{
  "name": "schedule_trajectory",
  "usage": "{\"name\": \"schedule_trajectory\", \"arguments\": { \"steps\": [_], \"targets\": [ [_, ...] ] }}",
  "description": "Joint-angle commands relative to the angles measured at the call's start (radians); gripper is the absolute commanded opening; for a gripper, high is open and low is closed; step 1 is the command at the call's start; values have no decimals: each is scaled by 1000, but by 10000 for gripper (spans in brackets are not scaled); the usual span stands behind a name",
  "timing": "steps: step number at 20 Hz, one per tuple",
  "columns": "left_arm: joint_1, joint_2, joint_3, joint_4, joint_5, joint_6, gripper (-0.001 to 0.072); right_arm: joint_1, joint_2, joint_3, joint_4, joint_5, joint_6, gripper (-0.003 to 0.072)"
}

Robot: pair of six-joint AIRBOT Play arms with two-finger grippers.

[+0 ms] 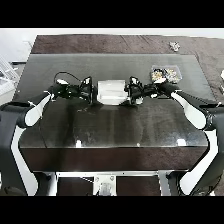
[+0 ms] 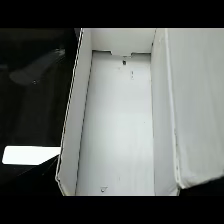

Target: Fold the box and place the chain.

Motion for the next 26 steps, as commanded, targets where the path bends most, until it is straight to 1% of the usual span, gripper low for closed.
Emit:
{"name": "schedule_trajectory", "arguments": {
  "steps": [1, 4, 9, 10, 12, 13, 14, 15, 16, 19, 23, 26],
  "targets": [
    [1, 0, 0, 1, -4, 0, 542, -12, 6, 0, -18, 0, 16, 720],
    [1, 0, 0, 1, -3, 0, 542, -40, 37, 0, -68, 8, 32, 720],
    [1, 0, 0, 1, -4, 0, 542, -118, 137, 0, -77, 35, 72, 720],
    [1, 0, 0, 1, -3, 0, 542, -129, 161, 0, -61, 58, 85, 720],
    [1, 0, 0, 1, -4, 0, 542, -138, 194, 0, 20, 137, 108, 720],
    [1, 0, 0, 1, -4, 0, 542, -138, 203, 0, 65, 171, 109, 703],
    [1, 0, 0, 0, -4, 0, 543, -134, 204, 0, 110, 201, 109, 493],
    [1, 0, 0, 0, -4, 0, 542, -128, 204, 0, 134, 236, 109, 82],
    [1, 0, 0, 0, -4, 0, 542, -119, 204, 0, 140, 235, 112, 3],
    [1, 0, 0, 0, -4, 0, 543, -77, 204, 0, 140, 120, 219, 4],
    [1, 0, 0, -1, -4, 0, 542, -15, 204, 0, 136, -76, 233, 4],
    [1, 0, 0, -1, -4, 0, 542, 5, 199, 0, 80, -130, 238, 2]
  ]
}}
